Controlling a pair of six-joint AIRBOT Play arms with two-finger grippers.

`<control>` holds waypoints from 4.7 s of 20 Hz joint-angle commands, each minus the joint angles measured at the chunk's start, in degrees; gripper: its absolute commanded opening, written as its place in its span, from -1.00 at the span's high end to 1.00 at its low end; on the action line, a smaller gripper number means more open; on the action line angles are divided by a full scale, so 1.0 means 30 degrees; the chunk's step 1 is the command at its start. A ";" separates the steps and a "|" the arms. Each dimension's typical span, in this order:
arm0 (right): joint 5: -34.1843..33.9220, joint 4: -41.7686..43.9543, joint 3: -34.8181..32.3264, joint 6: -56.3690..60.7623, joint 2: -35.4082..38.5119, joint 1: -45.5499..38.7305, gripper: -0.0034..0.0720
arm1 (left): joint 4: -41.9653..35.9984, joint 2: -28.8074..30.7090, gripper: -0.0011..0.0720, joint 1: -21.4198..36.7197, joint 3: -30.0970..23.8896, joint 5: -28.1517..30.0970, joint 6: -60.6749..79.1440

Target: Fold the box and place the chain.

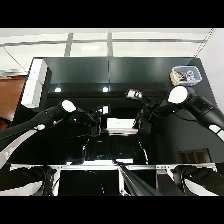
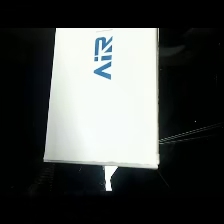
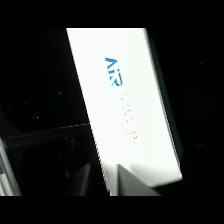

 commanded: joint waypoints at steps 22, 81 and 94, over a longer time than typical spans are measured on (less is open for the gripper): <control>-0.7125 0.8437 -0.6207 0.8437 -0.0707 -0.0335 0.88 | -0.0007 -0.0007 0.00 0.0015 0.0007 0.0051 0.0036; -0.2849 -0.1625 0.0022 1.0171 0.5238 -1.0418 0.88 | 0.9551 -0.2834 -0.03 -0.6113 0.8182 -0.3191 -1.2182; -0.2783 -0.1625 0.0022 1.0244 0.5238 -1.0411 0.88 | 1.8848 0.5821 -0.01 0.6725 0.3191 -0.9143 -2.9762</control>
